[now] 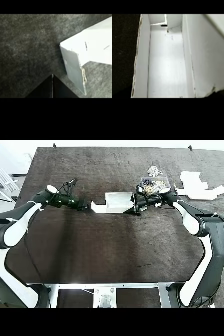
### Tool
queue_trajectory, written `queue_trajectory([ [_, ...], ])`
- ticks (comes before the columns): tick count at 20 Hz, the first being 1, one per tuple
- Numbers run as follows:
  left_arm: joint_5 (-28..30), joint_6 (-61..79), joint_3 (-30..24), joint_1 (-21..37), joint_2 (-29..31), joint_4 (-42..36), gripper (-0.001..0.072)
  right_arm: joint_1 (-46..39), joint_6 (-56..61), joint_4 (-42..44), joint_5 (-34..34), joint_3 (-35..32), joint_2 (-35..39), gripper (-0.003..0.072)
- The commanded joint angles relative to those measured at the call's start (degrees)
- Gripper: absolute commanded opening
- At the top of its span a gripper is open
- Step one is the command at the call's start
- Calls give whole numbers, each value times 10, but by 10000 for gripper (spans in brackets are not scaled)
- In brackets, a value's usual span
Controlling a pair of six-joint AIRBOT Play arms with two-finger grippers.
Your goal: Fold the box and place the chain.
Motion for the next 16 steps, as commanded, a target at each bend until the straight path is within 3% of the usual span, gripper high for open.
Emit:
queue_trajectory([
  [1,2,9,0,-6,-18,-25,21,0,0,0,0,0,0,583],
  [16,-11,68,10,-45,-26,-103,22,0,0,0,0,0,0,583],
])
